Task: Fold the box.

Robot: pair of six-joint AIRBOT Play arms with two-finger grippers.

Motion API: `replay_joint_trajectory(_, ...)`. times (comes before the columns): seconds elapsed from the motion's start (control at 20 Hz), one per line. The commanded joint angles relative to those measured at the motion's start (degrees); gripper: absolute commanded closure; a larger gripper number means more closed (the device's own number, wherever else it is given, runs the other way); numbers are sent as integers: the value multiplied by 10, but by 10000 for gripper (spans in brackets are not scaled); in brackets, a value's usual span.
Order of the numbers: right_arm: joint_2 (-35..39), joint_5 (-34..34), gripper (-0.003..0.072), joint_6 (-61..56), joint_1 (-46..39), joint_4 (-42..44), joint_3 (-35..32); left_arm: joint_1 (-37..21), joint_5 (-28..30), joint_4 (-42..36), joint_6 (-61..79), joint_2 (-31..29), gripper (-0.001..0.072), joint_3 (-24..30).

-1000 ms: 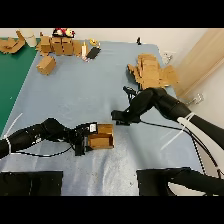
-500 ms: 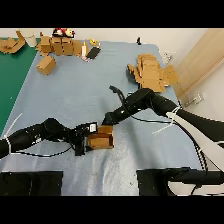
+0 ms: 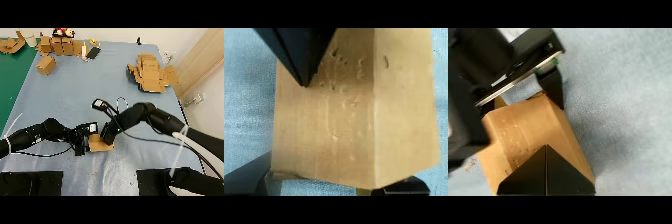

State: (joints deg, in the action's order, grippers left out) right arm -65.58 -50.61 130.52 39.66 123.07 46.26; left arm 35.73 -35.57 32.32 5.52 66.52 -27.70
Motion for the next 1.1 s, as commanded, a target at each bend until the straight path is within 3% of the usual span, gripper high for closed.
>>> replay_joint_trajectory(0.0, 69, 109, 682, 4, 60, -68, -60, 0, 0, 0, 0, 0, 182, 0)
replay_joint_trajectory(0.15, 128, 161, 671, 5, 100, -94, -105, 0, 0, 0, 0, 0, 182, 0)
replay_joint_trajectory(0.2, 144, 163, 630, 5, 109, -104, -114, 0, 0, 0, 0, 0, 182, 0)
replay_joint_trajectory(0.25, 157, 163, 523, 5, 116, -117, -120, 0, 0, 0, 0, 0, 181, 0)
replay_joint_trajectory(0.4, 164, 160, 386, 5, 126, -149, -129, 0, 0, 0, 0, 0, 182, 0)
replay_joint_trajectory(0.45, 162, 157, 290, 5, 126, -149, -129, 0, 0, 0, 0, 0, 182, 0)
replay_joint_trajectory(1.05, 122, 154, 273, 135, 133, -152, -129, 0, 0, 0, 0, 0, 182, 0)
